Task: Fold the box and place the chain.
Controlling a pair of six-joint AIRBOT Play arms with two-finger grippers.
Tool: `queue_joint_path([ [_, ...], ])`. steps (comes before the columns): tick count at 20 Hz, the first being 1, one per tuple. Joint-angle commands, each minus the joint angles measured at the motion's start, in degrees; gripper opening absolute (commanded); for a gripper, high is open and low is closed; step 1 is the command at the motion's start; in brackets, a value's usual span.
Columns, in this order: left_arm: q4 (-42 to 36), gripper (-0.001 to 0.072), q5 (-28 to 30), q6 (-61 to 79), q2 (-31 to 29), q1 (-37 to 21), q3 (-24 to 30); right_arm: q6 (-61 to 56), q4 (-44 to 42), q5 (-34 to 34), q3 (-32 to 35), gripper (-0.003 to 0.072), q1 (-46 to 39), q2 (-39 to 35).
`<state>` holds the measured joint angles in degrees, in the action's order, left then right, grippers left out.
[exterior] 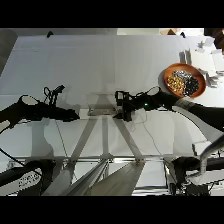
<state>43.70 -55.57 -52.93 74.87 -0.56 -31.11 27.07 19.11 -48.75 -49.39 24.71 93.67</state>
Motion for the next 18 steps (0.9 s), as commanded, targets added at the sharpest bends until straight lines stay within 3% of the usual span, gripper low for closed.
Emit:
queue_joint_path([
  [1, 4.7, -0.0001, 2.58, -0.94, -0.09, 0.04, 0.04, -0.02, -0.07, -0.11, -0.02, 0.0549, 0.04, 0.02],
  [8, 5.42, -0.0001, 3.89, -2.6, -6.56, -1.31, 0.04, -0.02, -0.07, -0.11, -0.02, 0.0549, 0.04, 0.02],
  [18, 4.17, 0.0, 2.89, -2.58, -6.49, -1.22, 0.07, -0.02, -0.07, -0.11, -0.02, 0.0549, 0.04, 0.02],
])
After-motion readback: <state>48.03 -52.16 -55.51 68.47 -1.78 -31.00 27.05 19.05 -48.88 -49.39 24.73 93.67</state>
